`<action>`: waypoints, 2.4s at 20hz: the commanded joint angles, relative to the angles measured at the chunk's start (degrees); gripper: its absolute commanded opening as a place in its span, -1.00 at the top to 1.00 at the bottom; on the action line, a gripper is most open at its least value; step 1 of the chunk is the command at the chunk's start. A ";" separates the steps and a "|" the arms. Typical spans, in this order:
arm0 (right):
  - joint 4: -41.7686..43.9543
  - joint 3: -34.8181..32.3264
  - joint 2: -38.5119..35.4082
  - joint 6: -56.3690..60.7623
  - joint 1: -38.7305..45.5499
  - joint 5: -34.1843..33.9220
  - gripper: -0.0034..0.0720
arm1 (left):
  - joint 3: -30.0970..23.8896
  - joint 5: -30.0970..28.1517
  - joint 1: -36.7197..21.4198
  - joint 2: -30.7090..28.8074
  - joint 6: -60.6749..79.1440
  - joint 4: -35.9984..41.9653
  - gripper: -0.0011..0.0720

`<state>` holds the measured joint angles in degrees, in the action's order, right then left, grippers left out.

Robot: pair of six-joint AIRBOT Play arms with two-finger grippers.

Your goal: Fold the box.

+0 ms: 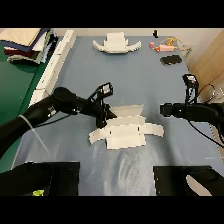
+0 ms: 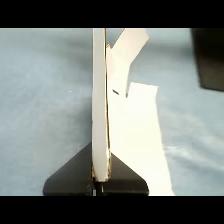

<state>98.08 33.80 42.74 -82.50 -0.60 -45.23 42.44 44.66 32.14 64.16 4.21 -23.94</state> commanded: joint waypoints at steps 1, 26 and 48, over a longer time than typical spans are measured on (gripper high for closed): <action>1.66 0.26 0.90 1.68 0.02 0.39 0.13 | -7.93 -14.01 5.11 -5.57 7.63 -0.07 0.96; 8.26 0.02 5.11 1.42 -0.55 -0.20 0.13 | -9.40 -2.69 0.28 -5.55 4.46 -0.04 0.94; 8.68 -0.02 5.09 1.40 -0.57 -1.33 0.13 | -9.29 2.54 0.39 1.73 7.72 2.05 0.94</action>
<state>106.65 33.80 47.83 -81.10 -1.10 -45.95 33.17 46.50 32.58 65.41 12.36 -21.50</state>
